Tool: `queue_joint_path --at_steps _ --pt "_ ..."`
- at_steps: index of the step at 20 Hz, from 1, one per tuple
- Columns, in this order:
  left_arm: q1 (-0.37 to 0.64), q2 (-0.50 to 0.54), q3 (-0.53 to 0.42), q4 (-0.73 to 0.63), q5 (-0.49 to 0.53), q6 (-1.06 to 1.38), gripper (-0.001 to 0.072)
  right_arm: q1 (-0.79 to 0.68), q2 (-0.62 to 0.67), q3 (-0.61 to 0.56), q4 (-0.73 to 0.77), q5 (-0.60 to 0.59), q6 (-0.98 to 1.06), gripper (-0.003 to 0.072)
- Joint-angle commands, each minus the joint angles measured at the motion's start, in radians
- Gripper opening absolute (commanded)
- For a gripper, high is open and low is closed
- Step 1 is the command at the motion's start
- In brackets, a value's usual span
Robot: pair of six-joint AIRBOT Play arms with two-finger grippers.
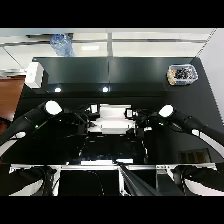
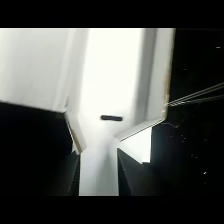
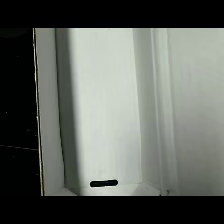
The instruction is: Fold the box and place the chain.
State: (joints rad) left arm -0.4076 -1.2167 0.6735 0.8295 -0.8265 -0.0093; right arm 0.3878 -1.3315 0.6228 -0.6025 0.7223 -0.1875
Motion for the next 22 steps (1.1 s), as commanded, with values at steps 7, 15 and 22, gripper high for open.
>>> queue_joint_path --at_steps 7,15,22 --pt "-0.027 -0.019 0.008 -0.125 0.02 0.003 0.026 0.0 0.0 0.0 0.0 0.0 0.0 0.0189" --pt "-0.085 -0.087 0.009 -0.267 0.067 0.029 0.0216 0.0 0.0 0.0 0.0 0.0 0.0 0.0189" --pt "-0.091 -0.098 0.009 -0.265 0.058 -0.05 0.0029 0.0 0.0 0.0 0.0 0.0 0.0 0.0189"
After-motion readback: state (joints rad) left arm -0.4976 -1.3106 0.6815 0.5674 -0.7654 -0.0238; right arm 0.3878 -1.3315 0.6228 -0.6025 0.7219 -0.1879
